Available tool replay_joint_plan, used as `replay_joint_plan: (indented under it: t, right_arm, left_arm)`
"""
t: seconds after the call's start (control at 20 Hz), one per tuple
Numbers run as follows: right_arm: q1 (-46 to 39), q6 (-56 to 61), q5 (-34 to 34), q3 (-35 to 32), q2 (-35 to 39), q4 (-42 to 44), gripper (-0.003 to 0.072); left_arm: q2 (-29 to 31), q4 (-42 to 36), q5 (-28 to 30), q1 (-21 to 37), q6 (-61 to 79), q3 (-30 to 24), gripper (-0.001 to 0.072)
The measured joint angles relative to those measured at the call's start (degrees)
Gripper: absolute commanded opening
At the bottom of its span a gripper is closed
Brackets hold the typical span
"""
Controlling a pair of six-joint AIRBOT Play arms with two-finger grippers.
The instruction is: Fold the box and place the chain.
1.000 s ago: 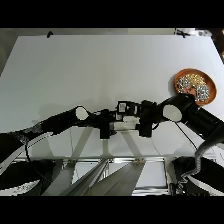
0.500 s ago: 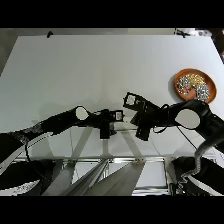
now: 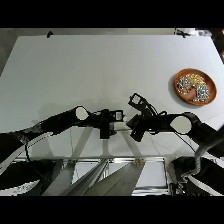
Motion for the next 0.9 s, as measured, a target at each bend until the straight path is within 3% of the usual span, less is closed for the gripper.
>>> replay_joint_plan:
  t: [0.6,0.9]
  right_arm:
    - [0.0,-0.1,1.8,-5.3,-0.2,0.8,0.0010]
    - [0.0,-0.1,-1.8,-6.5,-0.2,1.9,0.0010]
  left_arm:
    - [0.0,0.0,0.0,0.0,-0.1,0.0,0.0491]
    - [0.0,0.0,0.0,0.0,-0.1,0.0,0.0491]
